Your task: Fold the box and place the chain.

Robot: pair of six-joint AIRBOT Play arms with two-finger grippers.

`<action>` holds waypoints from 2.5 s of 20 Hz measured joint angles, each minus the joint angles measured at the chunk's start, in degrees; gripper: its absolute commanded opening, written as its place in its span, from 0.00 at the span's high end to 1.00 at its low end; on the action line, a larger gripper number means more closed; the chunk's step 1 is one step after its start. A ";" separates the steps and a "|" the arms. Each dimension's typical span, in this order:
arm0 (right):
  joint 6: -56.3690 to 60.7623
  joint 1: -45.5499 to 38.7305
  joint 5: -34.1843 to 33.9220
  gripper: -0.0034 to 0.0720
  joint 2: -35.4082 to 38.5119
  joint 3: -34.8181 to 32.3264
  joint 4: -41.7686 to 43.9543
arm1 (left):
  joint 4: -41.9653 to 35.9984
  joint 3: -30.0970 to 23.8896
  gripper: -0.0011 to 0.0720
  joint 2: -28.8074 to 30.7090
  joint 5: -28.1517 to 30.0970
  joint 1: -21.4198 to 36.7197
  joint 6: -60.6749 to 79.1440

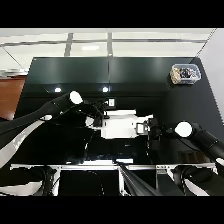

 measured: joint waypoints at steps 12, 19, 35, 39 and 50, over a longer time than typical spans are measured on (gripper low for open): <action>-2.60 2.47 -4.15 0.00 -1.44 0.00 4.68 | 0.07 -0.02 0.95 -0.37 0.02 0.00 0.00; -2.97 3.80 -6.78 0.00 -2.47 1.42 6.32 | 0.15 0.00 0.95 -0.39 0.00 0.00 0.00; -6.05 -1.51 -8.66 0.00 -6.40 7.89 10.91 | 0.13 -0.02 0.95 -0.39 -0.02 -0.04 -0.11; -10.38 -3.32 -7.02 0.00 -9.14 9.99 15.54 | 0.13 -0.02 0.95 -0.39 -0.02 -0.04 -0.07; -15.89 -4.17 0.61 0.00 -15.98 10.49 17.88 | 0.20 -0.02 0.95 -0.39 -0.17 -0.04 0.13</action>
